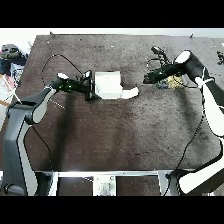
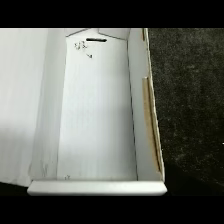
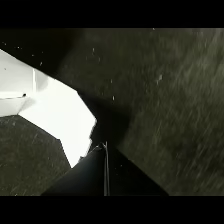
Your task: Fold the box and place the chain.
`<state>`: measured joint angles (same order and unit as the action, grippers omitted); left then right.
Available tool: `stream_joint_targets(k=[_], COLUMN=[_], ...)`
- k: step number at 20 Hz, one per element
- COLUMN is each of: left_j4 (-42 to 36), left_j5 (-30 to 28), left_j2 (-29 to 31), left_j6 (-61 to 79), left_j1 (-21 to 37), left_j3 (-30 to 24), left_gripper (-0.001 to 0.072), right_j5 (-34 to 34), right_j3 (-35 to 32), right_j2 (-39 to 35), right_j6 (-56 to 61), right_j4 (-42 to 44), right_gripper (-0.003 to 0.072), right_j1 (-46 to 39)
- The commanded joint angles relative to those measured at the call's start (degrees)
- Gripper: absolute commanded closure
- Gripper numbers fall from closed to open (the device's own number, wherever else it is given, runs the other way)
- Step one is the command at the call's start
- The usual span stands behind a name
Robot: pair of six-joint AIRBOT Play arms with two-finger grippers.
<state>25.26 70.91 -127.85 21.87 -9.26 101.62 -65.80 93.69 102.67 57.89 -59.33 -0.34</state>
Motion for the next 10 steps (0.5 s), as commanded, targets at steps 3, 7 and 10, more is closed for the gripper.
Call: stream_joint_targets(k=[3, 7, 10], left_j4=[0.0, -0.02, -0.02], left_j5=[0.0, 0.02, 0.0], left_j2=[0.0, 0.0, 0.0], left_j6=[0.04, 0.04, 0.02], left_j1=[0.02, 0.02, 0.02], left_j3=[-0.02, -0.02, -0.02], left_gripper=[0.0372, 0.0372, 0.0372], right_j5=[1.73, 5.2, 5.95], right_j3=[-7.74, -13.55, -15.06], right_j2=[-0.15, -0.13, 0.72], right_j6=[1.36, -2.75, -7.08], right_j4=[5.38, 11.56, 17.05], right_gripper=[0.0668, 0.0668, 0.0668], right_j1=[-1.38, -1.38, -1.38])
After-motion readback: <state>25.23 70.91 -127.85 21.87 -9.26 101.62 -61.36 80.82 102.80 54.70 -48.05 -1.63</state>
